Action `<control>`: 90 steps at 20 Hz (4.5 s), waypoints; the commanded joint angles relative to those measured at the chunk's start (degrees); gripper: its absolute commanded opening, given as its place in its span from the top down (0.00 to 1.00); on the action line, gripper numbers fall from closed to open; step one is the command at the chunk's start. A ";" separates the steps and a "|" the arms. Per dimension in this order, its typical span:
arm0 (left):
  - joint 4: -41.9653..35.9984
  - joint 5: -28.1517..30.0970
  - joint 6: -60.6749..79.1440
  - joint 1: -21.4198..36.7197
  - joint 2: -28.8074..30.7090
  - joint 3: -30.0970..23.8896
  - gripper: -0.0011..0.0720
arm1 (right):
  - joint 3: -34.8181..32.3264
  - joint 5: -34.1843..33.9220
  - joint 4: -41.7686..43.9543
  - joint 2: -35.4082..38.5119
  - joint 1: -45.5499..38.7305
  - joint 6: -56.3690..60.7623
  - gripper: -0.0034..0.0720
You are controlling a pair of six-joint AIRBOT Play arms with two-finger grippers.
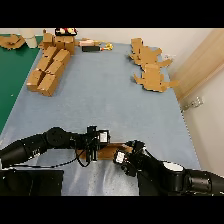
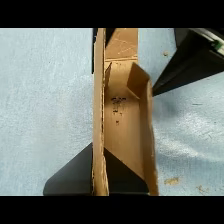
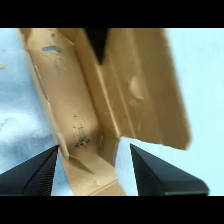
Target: Fold the box.
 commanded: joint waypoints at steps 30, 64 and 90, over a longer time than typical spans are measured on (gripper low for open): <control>0.02 0.09 0.02 0.00 -0.04 0.00 0.97 | 4.66 -0.11 65.44 -15.39 -41.13 -91.30 0.01; 0.02 0.09 0.02 0.00 -0.04 0.00 0.97 | 3.69 1.09 68.52 -17.51 -41.13 -91.30 0.20; 0.02 0.07 -0.15 0.00 -0.04 -0.02 0.97 | 3.72 1.07 68.59 -17.46 -41.13 -91.30 0.24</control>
